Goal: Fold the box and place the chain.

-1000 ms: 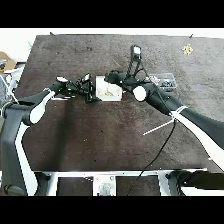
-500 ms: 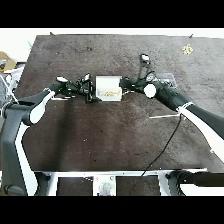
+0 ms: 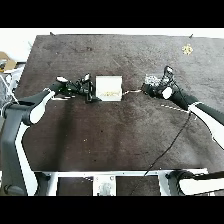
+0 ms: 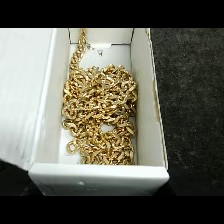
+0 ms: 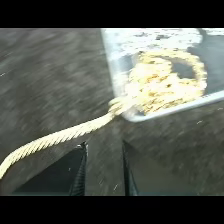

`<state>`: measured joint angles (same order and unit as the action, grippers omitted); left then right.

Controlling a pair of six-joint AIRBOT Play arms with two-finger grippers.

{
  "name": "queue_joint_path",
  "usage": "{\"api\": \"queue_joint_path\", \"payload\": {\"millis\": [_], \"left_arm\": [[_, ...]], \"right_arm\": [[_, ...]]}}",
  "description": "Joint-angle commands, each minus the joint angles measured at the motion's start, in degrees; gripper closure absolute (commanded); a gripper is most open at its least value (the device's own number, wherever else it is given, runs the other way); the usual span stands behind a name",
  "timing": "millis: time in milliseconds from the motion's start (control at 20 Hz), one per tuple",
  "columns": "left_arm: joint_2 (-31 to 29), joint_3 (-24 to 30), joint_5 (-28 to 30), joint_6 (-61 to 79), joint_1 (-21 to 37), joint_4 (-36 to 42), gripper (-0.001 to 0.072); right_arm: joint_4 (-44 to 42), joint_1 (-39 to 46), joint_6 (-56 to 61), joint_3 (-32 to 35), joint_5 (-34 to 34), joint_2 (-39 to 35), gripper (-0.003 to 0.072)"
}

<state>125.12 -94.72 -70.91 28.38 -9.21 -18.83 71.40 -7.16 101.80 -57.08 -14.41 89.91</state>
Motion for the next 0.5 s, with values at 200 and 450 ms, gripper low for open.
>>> {"api": "queue_joint_path", "payload": {"millis": [200,450], "left_arm": [[0.0,0.0,0.0,0.0,0.0,0.0,0.0486],[0.0,0.0,0.0,0.0,0.0,0.0,0.0486]], "right_arm": [[-8.9,-1.0,0.0,-2.6,9.0,6.8,0.043],[-10.5,-2.6,-0.4,-2.8,8.8,5.5,0.0682]]}}
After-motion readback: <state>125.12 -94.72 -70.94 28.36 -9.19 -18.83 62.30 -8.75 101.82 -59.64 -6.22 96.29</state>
